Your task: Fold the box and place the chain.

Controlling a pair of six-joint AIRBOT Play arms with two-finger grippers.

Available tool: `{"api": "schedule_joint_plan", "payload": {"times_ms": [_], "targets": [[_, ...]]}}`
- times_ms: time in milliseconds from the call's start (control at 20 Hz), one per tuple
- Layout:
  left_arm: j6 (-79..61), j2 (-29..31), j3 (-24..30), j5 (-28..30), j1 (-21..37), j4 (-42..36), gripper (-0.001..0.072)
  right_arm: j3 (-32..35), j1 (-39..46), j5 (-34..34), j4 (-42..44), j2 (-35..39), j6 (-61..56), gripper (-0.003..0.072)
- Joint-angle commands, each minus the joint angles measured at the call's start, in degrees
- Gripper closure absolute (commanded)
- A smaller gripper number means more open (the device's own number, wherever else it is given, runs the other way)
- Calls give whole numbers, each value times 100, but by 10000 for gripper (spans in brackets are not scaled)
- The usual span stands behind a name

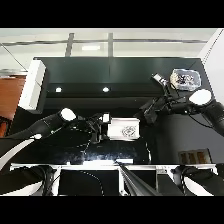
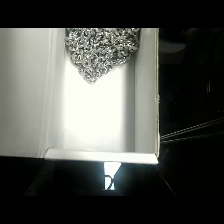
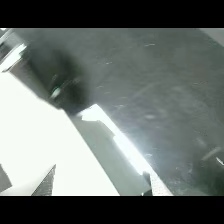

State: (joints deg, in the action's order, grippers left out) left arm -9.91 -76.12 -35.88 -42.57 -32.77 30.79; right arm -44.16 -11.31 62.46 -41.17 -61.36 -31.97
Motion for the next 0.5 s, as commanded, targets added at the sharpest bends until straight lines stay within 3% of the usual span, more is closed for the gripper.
{"api": "schedule_joint_plan", "payload": {"times_ms": [0,150,250,450], "targets": [[33,-4,0,63,0,-15,314,-352,-24,717,-160,-13,763,-21],[33,-4,0,61,0,-13,314,-339,-356,719,-914,-13,831,-20],[33,-4,0,61,0,-13,314,-286,-688,704,-975,-11,815,40],[33,-4,0,61,0,-13,314,-275,-879,763,-1005,31,420,37]]}}
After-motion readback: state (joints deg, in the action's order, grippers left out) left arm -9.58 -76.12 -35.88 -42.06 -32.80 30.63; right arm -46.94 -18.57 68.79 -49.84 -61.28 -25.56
